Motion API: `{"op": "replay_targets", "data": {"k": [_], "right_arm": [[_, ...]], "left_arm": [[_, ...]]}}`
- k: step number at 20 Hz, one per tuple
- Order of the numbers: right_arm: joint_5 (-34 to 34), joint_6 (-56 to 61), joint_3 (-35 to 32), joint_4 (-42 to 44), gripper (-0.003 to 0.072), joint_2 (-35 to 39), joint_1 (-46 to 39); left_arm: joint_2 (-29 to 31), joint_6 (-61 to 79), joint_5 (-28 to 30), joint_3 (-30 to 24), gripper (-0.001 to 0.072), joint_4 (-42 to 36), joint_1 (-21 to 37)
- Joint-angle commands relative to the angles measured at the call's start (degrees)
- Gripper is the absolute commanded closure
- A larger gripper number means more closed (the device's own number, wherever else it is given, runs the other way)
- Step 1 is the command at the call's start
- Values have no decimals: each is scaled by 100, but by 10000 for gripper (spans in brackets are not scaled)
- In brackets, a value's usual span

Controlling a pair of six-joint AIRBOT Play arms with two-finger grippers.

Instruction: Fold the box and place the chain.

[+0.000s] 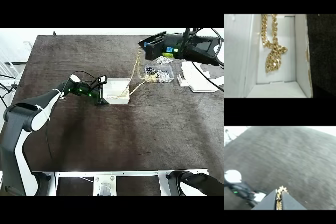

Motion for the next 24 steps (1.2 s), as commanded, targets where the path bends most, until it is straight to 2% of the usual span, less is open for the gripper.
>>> {"op": "replay_targets", "data": {"k": [1,10,14,18,24], "right_arm": [[-46,90,-59,-70,674,140,555],[-1602,323,-1165,-160,674,109,883],[-2114,317,-1010,-149,674,103,944],[-2341,286,-549,-170,674,101,1137],[-2341,275,-315,-173,674,90,1163]], "left_arm": [[2,2,0,0,309,2,2],[2,2,0,0,308,2,2],[2,2,0,0,308,2,2],[2,2,0,0,309,2,2],[2,2,0,0,309,2,2]]}}
